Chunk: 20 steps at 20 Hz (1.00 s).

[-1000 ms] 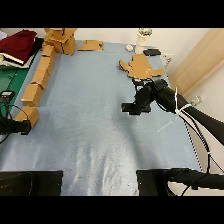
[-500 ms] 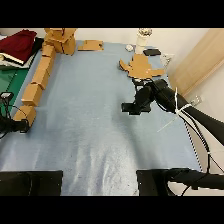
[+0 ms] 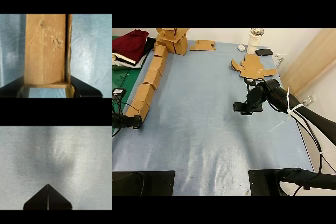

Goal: Fold the box.

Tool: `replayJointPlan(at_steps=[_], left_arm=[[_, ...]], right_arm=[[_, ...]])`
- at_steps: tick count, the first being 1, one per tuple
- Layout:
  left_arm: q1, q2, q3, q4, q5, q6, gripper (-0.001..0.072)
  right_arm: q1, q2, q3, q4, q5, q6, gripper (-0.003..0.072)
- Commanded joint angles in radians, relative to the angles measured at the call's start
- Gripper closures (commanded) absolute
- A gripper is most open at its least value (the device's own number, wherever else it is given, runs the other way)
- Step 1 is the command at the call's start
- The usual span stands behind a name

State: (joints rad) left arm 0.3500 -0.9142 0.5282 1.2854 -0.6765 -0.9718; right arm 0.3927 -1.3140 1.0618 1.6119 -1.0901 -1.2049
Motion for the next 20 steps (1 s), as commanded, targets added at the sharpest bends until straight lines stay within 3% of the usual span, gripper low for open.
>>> replayJointPlan(at_steps=[1, 8, 14, 15, 16, 20], left_arm=[[0.0, -0.039, 0.001, -0.003, 0.017, 0.003, 0.0223], [0.001, -0.072, 0.001, 0.005, 0.065, 0.006, 0.0223], [0.001, -0.072, 0.0, 0.006, 0.049, 0.006, 0.022], [0.001, -0.072, 0.0, 0.009, 0.042, 0.006, 0.0161], [0.001, -0.072, 0.0, 0.014, 0.04, 0.003, 0.0017], [0.001, -0.071, 0.001, 0.024, 0.012, 0.003, 0.0017]], right_arm=[[0.0, -0.001, 0.0, 0.001, 0.001, 0.0, 0.0681], [0.0, -0.001, 0.0, 0.006, -0.002, 0.0, 0.0682], [0.0, -0.001, 0.0, 0.019, -0.003, 0.0, 0.0682], [0.0, -0.001, 0.0, 0.02, -0.005, 0.0, 0.0681], [0.0, -0.001, 0.0, 0.019, -0.01, 0.0, 0.0681], [0.0, -0.001, 0.0, 0.02, -0.019, -0.001, 0.0681]])
